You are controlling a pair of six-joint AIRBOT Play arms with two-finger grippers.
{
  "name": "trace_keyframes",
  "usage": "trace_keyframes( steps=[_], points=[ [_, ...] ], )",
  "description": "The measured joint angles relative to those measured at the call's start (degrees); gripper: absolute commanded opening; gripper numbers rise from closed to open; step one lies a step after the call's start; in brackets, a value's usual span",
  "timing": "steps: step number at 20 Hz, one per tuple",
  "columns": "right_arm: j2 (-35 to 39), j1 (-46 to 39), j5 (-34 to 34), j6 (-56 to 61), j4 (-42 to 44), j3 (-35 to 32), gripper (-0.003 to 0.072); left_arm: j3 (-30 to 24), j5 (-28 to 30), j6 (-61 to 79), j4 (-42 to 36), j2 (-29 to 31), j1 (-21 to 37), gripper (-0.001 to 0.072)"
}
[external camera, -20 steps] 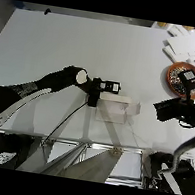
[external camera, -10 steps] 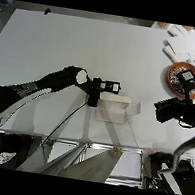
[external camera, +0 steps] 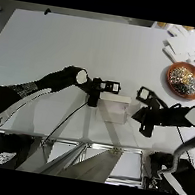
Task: Fold the box and place the chain.
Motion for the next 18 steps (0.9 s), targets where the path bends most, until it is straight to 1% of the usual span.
trace_keyframes(
  steps=[1,2,3,6,9,11,15,18],
  points=[
    [-0.61,1.53,-1.29,-1.38,-0.85,-0.72,0.0477,-0.02,-0.02,0.0,0.0,0.0,0.0,0.0012],
    [-0.92,3.41,-3.48,-2.64,-2.12,-1.88,0.0675,0.0,-0.02,0.0,0.02,0.0,0.0,0.0012],
    [-0.94,5.44,-6.56,-3.56,-3.67,-3.32,0.0691,0.0,-0.02,0.0,0.0,0.0,0.0,0.0012],
    [-0.09,11.19,-17.2,-5.01,-8.17,-8.85,0.0691,0.0,-0.02,0.0,0.0,0.0,0.0,0.0012],
    [0.44,15.78,-25.9,-5.57,-11.02,-14.47,0.0691,-0.02,-0.02,0.0,0.0,0.0,0.0,0.0012],
    [0.5,17.4,-31.06,-5.62,-12.22,-17.18,0.0691,-0.02,-0.02,0.0,0.0,0.0,0.0,0.0012],
    [-0.24,18.71,-38.99,-5.64,-13.79,-19.47,0.069,-0.02,-0.04,0.0,0.0,0.0,0.0,0.0012],
    [-0.52,19.02,-41.66,-5.66,-14.43,-19.5,0.0687,-0.02,-0.04,0.0,0.0,0.0,0.0,0.0012]
  ],
)
